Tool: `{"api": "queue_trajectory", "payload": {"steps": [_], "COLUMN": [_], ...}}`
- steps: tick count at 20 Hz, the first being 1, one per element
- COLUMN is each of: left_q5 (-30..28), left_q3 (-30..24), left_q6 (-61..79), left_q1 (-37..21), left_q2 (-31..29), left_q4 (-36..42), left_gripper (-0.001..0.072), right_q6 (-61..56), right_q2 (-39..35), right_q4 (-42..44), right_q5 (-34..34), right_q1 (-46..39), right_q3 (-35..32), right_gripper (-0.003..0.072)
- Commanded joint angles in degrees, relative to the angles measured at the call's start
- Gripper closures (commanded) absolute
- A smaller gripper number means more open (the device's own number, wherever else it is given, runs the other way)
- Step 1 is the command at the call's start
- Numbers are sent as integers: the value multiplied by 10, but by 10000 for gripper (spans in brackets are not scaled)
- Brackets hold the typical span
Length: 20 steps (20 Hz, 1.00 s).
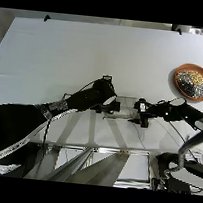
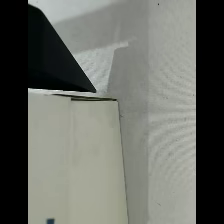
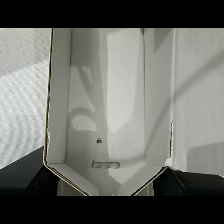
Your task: Fold the box and place the chain.
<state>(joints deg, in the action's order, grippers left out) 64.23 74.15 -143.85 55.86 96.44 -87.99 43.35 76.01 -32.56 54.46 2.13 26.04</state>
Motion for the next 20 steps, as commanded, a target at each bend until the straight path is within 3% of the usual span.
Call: {"api": "queue_trajectory", "payload": {"steps": [1, 3, 4, 5, 6, 12, 13, 15, 20], "left_q5": [-5, -6, -6, -6, -6, -5, -5, -4, -3], "left_q3": [0, 0, 0, 0, 0, 0, -1, -2, -2], "left_q6": [-2, -5, -5, -4, -5, -20, -21, -21, -21], "left_q1": [3, 4, 6, 7, 9, 27, 28, 33, 39], "left_q2": [2, 2, 2, 2, 2, 3, 3, 6, 13], "left_q4": [-7, -8, -8, -8, -8, -36, -36, -36, -35], "left_gripper": [434, 439, 524, 685, 698, 693, 672, 517, 504], "right_q6": [0, 0, 0, 0, 0, 0, 0, 0, 0], "right_q2": [0, 0, 0, 0, 0, 0, -1, 0, 0], "right_q4": [0, 0, 0, 0, 0, 0, 0, 0, 0], "right_q5": [0, 0, 0, 0, 0, 0, 0, 0, 0], "right_q1": [0, 0, 0, 0, 0, 0, 0, 0, 0], "right_q3": [0, 0, 0, 0, 0, 0, 0, 0, 0], "right_gripper": [229, 229, 229, 229, 229, 229, 229, 229, 229]}}
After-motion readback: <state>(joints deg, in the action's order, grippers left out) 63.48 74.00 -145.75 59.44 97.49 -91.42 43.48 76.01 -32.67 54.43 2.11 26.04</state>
